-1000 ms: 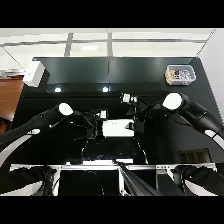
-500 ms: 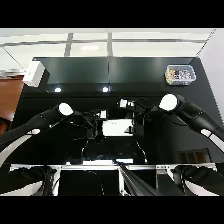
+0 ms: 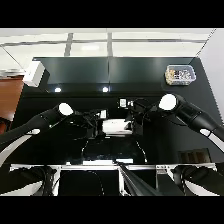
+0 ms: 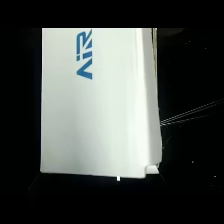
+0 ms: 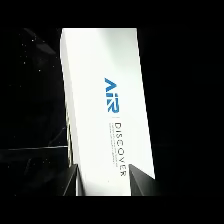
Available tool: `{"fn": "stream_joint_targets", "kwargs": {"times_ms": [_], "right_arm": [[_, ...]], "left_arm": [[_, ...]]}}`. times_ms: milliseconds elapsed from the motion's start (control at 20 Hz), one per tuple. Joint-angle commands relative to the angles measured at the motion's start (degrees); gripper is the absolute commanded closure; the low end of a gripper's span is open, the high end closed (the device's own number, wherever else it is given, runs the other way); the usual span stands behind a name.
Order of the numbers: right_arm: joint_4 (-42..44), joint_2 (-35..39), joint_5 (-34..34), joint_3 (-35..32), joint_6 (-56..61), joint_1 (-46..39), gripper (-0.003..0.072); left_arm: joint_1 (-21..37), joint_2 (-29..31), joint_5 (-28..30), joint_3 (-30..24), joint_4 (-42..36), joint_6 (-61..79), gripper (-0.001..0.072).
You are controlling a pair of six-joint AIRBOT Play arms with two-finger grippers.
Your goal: Fold the box and place the chain.
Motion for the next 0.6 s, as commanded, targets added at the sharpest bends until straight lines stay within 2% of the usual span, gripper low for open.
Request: {"fn": "stream_joint_targets", "kwargs": {"times_ms": [0, 50, 550], "right_arm": [[0.0, 0.0, 0.5, 0.0, 1.8, 0.1, 0.0362], [-0.1, 0.1, 0.7, 0.0, 2.0, 0.1, 0.0444], [-0.8, 0.6, 0.5, 0.0, 2.1, 0.1, 0.0446]], "left_arm": [[0.0, 0.0, 0.0, 0.0, 0.0, 0.1, 0.0297], [0.0, 0.0, 0.0, 0.0, 0.0, 0.1, 0.0297], [0.0, 0.0, 0.0, 0.0, 0.0, 0.1, 0.0297]]}}
